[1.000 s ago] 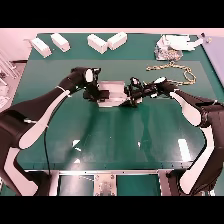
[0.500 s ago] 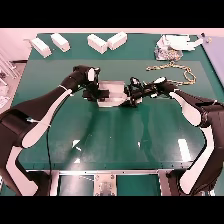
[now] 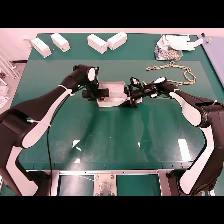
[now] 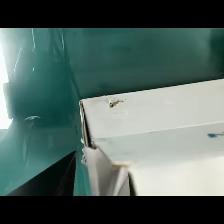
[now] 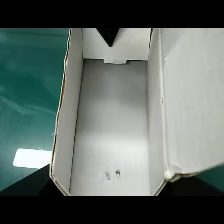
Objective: Fold the box and place the chain.
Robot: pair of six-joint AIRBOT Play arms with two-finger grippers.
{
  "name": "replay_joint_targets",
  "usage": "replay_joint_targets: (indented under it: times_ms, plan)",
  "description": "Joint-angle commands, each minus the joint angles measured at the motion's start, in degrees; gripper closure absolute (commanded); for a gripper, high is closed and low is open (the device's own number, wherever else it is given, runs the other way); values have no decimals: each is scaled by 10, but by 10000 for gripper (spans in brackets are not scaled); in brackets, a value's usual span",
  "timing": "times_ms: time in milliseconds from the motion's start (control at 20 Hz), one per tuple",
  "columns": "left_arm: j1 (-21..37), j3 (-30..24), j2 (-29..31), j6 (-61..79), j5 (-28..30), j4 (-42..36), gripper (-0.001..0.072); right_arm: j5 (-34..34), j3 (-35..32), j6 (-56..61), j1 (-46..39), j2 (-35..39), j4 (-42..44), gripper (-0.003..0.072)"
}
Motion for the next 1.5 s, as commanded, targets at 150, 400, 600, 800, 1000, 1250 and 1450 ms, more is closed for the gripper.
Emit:
replay_joint_targets:
  times_ms: [150, 400, 600, 800, 1000, 1250, 1450]
  plan:
    - [0, 30, -9, -10, -57, 37, 341, 0, 0, 0, 0, 0, 0, 110]
    - [0, 31, -22, -17, -47, 34, 342, 0, 0, 0, 0, 0, 0, 110]
    - [-7, 32, -32, -20, -47, 33, 360, 0, 0, 0, 0, 0, 0, 110]
    - [-10, 52, -48, -19, -47, 32, 483, 0, 0, 0, 0, 0, 0, 110]
    - [-10, 60, -54, -14, -47, 23, 675, 0, 0, 0, 0, 0, 0, 109]
    - [-10, 60, -54, -3, -19, 6, 494, 0, 0, 0, 0, 0, 0, 110]
    - [-10, 73, -53, 7, 0, -7, 165, 0, 0, 0, 0, 0, 0, 110]
